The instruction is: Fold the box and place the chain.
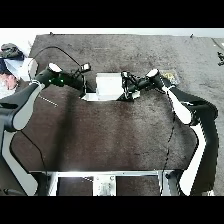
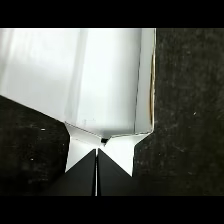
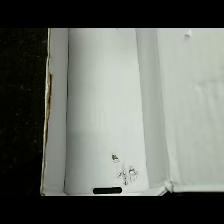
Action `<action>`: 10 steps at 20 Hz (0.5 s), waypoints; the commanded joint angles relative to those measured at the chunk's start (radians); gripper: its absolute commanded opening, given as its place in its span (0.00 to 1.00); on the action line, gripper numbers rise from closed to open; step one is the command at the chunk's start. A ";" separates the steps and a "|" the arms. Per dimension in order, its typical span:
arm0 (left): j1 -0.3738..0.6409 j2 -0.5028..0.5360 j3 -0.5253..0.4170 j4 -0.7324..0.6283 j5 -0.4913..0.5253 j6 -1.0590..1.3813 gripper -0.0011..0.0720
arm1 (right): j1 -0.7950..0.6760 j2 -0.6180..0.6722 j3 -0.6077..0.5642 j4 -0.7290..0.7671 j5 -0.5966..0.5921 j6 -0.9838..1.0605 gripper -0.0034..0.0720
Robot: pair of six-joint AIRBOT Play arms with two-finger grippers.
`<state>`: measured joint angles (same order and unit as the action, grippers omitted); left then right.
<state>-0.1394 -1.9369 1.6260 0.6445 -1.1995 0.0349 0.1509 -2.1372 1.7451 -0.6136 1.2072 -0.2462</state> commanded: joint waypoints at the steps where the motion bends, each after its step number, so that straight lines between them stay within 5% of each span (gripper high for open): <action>1: 0.053 0.081 0.000 0.003 -0.003 -0.193 0.03 | 0.000 0.000 0.000 0.000 0.001 0.000 0.63; 10: 0.227 0.148 -0.064 0.006 0.040 -0.755 0.03 | 0.000 0.000 0.000 0.000 0.001 0.000 0.63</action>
<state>0.0441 -1.7977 1.5986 0.6491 -1.1625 -0.5365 0.1509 -2.1372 1.7451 -0.6136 1.2076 -0.2462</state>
